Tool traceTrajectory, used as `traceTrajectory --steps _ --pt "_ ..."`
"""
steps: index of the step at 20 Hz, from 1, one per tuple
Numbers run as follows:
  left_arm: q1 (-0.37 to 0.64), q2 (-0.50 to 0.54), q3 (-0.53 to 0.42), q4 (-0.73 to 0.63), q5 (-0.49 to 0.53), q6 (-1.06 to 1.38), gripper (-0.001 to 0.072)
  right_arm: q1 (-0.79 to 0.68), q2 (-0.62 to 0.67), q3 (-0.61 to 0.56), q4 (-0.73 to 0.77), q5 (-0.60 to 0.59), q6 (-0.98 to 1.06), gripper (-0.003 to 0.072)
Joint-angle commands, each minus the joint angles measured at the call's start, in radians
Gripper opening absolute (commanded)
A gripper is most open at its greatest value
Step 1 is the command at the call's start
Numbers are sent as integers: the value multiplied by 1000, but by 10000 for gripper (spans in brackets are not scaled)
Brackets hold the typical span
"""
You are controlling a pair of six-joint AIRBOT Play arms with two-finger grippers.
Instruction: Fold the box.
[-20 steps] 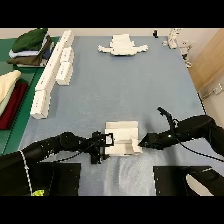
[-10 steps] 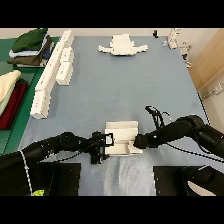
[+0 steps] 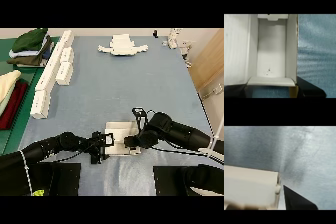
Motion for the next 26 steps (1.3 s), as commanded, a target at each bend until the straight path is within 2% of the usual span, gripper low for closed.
traceTrajectory --steps 1,4,6,7,8,9,13,14,15,16,19,21,22,23,26 --pt "0 0 0 0 0 0 450 41 -77 43 -75 -41 128 419" --pt "0 0 0 0 0 0 450 41 -104 43 -74 -41 148 415" --pt "0 0 0 0 0 0 450 41 -108 43 -75 -36 153 316" --pt "0 0 0 0 0 0 450 41 -110 43 -74 -33 153 248" --pt "0 0 0 0 0 0 450 43 -113 43 -74 -32 151 64" --pt "0 0 0 0 0 0 450 48 -115 43 -75 -32 151 3" --pt "0 0 0 0 0 0 450 53 -123 43 -71 -34 152 4" --pt "0 0 0 0 0 0 450 53 -123 45 -64 -45 152 125" --pt "0 0 0 0 0 0 450 53 -123 50 -58 -62 152 278" --pt "0 0 0 0 0 0 450 53 -123 54 -55 -79 152 313" --pt "0 0 0 0 0 0 450 53 -123 56 -56 -86 152 314" --pt "0 0 0 0 0 0 450 53 -123 56 -55 -85 152 312" --pt "0 0 0 0 0 0 450 53 -123 56 -56 -85 152 196" --pt "0 0 0 0 0 0 450 53 -123 56 -50 -85 151 2" --pt "0 0 0 0 0 0 450 53 -123 56 -47 -85 151 3"
